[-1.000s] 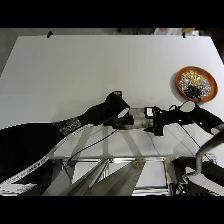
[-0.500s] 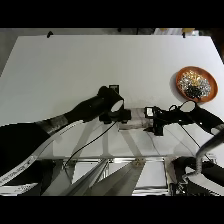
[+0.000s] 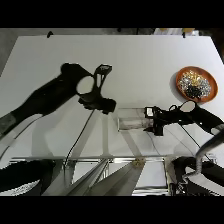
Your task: Fold the box and place the chain.
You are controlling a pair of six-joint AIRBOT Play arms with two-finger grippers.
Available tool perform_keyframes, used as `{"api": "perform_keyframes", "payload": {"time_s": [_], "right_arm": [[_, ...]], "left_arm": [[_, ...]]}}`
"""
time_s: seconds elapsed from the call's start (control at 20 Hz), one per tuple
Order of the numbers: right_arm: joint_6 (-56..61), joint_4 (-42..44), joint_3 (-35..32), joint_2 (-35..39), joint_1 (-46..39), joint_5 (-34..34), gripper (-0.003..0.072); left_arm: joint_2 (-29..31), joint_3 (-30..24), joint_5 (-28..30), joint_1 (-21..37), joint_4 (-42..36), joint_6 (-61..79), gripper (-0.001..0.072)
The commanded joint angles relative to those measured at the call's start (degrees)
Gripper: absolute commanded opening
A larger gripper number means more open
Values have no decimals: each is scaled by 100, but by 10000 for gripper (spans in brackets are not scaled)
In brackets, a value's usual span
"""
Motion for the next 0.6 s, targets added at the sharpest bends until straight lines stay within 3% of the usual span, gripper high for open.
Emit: {"api": "perform_keyframes", "payload": {"time_s": [0.0, 0.15, 0.3, 0.45, 0.5, 0.55], "right_arm": [[4, 2, 2, 2, -2, 2, 396], [4, 2, 2, 2, -2, 4, 396], [4, 2, 2, 2, -2, 4, 396], [4, 2, 4, 2, -2, 4, 396], [4, 2, 4, 2, -2, 2, 396], [4, 2, 4, 2, -2, 7, 396]], "left_arm": [[835, -656, -31, 643, -44, 3379, 511], [1368, -2081, 1189, 1202, -802, 7143, 511], [1134, -3276, 2566, 1475, -2756, 10730, 510], [479, -3508, 2872, 1423, -4894, 12319, 516], [289, -3508, 2931, 1362, -5458, 12651, 586], [83, -3508, 2935, 1298, -5984, 12985, 706]]}}
